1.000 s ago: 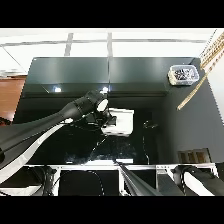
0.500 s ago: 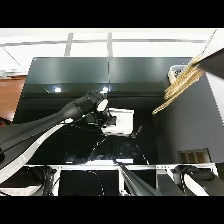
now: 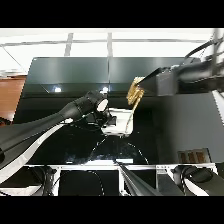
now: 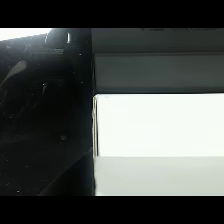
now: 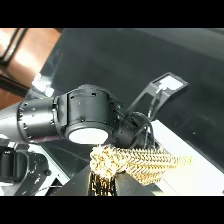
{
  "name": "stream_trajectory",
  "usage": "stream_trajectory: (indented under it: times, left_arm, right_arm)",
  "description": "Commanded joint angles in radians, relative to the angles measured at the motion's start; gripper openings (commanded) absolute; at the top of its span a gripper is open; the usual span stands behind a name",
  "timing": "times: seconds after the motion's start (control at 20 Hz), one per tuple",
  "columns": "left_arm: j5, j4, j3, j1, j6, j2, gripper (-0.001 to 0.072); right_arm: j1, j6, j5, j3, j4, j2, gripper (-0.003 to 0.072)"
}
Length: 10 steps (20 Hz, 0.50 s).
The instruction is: Fold the box and place the chain.
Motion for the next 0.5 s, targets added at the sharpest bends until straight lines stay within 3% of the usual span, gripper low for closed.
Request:
stream_trajectory:
  times: [0.0, 0.45]
  left_arm:
    - [0.0, 0.0, 0.001, 0.0, 0.0, 0.001, 0.0024]
    - [0.0, 0.0, 0.001, 0.0, 0.0, 0.001, 0.0025]
  right_arm:
    - [0.047, 0.0, -0.089, -0.11, 0.006, -0.01, 0.0015]
    - [0.047, 0.017, -0.113, -0.381, -0.022, -0.01, 0.0016]
